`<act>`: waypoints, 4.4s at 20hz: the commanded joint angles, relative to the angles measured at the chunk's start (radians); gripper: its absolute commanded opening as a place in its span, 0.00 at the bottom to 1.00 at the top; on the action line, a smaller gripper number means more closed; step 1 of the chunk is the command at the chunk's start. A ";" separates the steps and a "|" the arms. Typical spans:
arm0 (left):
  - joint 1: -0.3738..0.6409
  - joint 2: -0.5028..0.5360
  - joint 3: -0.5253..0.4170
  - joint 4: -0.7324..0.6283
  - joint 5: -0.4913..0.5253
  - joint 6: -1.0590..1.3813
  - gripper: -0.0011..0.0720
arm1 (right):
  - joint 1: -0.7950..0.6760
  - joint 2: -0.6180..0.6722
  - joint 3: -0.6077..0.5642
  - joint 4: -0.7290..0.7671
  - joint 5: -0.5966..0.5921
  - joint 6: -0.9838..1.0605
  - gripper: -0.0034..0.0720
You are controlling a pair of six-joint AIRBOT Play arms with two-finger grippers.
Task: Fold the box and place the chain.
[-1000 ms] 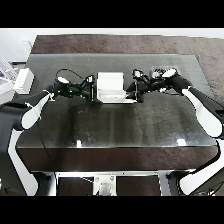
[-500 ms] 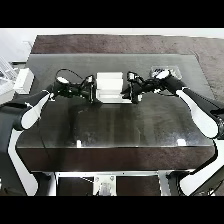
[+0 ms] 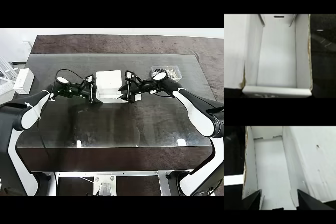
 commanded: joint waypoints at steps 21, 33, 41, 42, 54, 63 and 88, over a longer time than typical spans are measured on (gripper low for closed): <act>-0.001 0.000 0.000 0.000 -0.003 0.002 0.63 | -0.188 0.142 0.000 -0.092 0.220 0.189 0.04; -0.001 0.000 0.000 0.000 -0.003 0.002 0.63 | -0.388 0.179 -0.119 -0.147 0.080 0.988 0.04; -0.001 0.000 0.000 0.000 -0.003 0.002 0.63 | -0.293 0.061 -0.122 -0.127 0.137 1.080 0.04; -0.001 0.000 0.000 0.000 -0.003 0.002 0.63 | -0.272 0.059 -0.123 -0.127 0.148 1.083 0.04; -0.001 0.000 0.000 0.000 -0.003 0.002 0.63 | -0.114 0.067 -0.012 -0.069 0.167 1.132 0.04; -0.001 0.000 0.000 0.000 -0.003 0.002 0.63 | -0.109 0.065 0.040 -0.068 0.172 1.175 0.26; -0.001 0.000 0.000 0.000 -0.003 0.002 0.63 | -0.020 0.065 0.068 -0.246 0.141 1.271 0.56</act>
